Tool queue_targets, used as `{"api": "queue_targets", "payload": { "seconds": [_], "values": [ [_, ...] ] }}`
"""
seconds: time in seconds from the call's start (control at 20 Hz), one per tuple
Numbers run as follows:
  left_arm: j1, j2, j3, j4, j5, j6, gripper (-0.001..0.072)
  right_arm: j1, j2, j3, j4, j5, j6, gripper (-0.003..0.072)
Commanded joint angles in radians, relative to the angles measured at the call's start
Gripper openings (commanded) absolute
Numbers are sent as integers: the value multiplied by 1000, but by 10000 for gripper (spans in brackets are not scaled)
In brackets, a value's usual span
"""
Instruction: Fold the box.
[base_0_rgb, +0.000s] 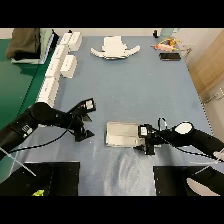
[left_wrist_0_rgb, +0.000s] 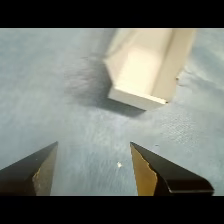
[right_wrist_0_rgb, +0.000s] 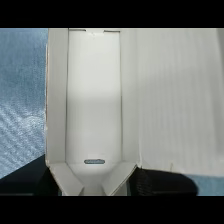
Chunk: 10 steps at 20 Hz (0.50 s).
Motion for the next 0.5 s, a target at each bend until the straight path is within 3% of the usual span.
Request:
{"api": "queue_targets", "payload": {
  "seconds": [0.0, 0.2, 0.45],
  "values": [
    [3, -46, -124, -243, 68, 366, 720, -1, 1, 1, 0, 0, 0, 508],
    [-84, -108, -129, -293, 171, 372, 720, -1, 1, 1, 0, 0, 0, 508],
    [-153, -194, -128, -353, 227, 489, 720, -1, 1, 1, 0, 0, 0, 508]
  ]
}}
